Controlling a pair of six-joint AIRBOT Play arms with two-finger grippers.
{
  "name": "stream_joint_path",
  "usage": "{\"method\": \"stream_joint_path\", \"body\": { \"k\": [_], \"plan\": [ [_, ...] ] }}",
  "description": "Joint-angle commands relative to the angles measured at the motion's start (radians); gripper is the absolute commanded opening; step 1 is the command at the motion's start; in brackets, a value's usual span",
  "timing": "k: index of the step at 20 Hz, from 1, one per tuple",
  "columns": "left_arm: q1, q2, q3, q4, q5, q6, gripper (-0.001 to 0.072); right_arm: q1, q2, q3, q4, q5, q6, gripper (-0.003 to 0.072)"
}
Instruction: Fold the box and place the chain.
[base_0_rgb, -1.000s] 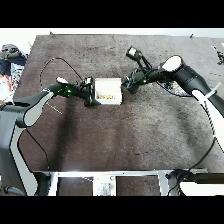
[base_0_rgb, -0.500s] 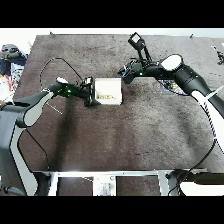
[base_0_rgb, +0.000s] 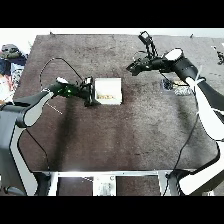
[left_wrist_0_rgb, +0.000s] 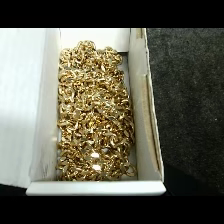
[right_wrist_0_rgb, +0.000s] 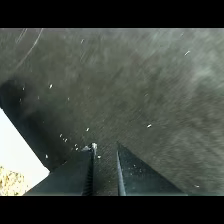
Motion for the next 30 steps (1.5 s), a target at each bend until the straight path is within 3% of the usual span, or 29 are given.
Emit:
{"method": "stream_joint_path", "body": {
  "k": [1, 5, 7, 15, 30],
  "plan": [
    [0.000, 0.000, 0.000, 0.000, 0.000, 0.000, 0.0295, -0.025, -0.099, 0.053, 0.141, 0.154, -0.131, 0.0151],
    [0.000, 0.000, 0.000, 0.000, 0.000, 0.000, 0.0295, -0.015, -0.111, 0.053, 0.192, 0.238, -0.237, 0.0158],
    [0.000, 0.000, 0.000, 0.000, 0.000, 0.000, 0.0295, -0.013, -0.111, 0.053, 0.192, 0.267, -0.278, 0.0239],
    [0.000, 0.000, 0.000, 0.000, 0.000, 0.000, 0.0295, 0.000, -0.111, 0.053, 0.179, 0.418, -0.395, 0.0240],
    [0.000, 0.000, 0.000, 0.000, 0.000, 0.000, 0.0295, 0.166, -0.111, 0.053, 0.015, 0.392, -0.455, 0.0243]
  ]
}}
